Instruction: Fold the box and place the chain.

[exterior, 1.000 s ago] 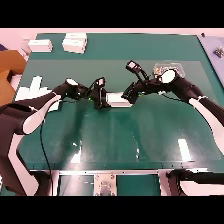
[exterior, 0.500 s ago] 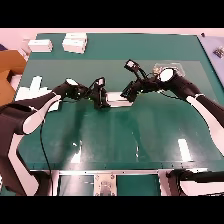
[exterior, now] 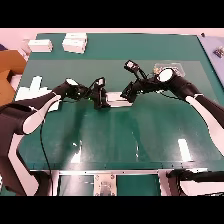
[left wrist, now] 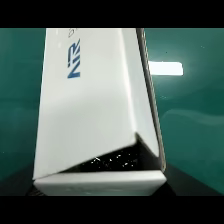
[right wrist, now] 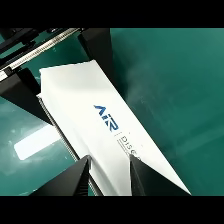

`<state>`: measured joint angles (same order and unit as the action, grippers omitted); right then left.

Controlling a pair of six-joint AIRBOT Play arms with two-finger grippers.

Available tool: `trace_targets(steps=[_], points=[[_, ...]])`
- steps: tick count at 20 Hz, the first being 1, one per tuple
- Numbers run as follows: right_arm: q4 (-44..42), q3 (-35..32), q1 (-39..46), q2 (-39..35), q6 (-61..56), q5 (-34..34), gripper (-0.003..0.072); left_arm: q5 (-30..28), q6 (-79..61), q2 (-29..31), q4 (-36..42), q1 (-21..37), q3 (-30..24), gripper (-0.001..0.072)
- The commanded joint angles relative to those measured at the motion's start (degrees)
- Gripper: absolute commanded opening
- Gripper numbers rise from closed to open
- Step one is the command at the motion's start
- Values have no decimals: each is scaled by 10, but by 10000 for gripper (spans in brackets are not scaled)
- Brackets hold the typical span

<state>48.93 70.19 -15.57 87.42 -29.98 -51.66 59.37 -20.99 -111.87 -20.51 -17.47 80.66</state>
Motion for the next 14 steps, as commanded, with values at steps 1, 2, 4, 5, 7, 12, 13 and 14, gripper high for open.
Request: trace_targets(steps=[1, 2, 4, 5, 7, 12, 13, 14], points=[[-1, -9, -1, 1, 0, -1, 300, 0, 0, 0, 0, 0, 0, 525], [-3, -14, -1, 1, 0, 0, 301, 0, 0, 0, 0, 0, 0, 525], [-3, -21, -1, 3, 0, 0, 300, 0, 0, 0, 0, 0, 0, 525], [-5, -21, -1, 6, 0, -1, 299, 0, 0, 0, 0, 0, 0, 525], [-10, -22, -5, 12, 0, -1, 293, 0, 0, 0, 0, 0, 0, 525], [-40, -29, -15, 15, 1, -37, 360, 0, 0, 0, 0, 0, 0, 525], [-51, -34, -14, 15, 4, -40, 385, 0, 0, 0, 0, 0, 0, 525], [-55, -39, -15, 15, 12, -41, 385, 0, 0, 0, 0, 0, 0, 525]])
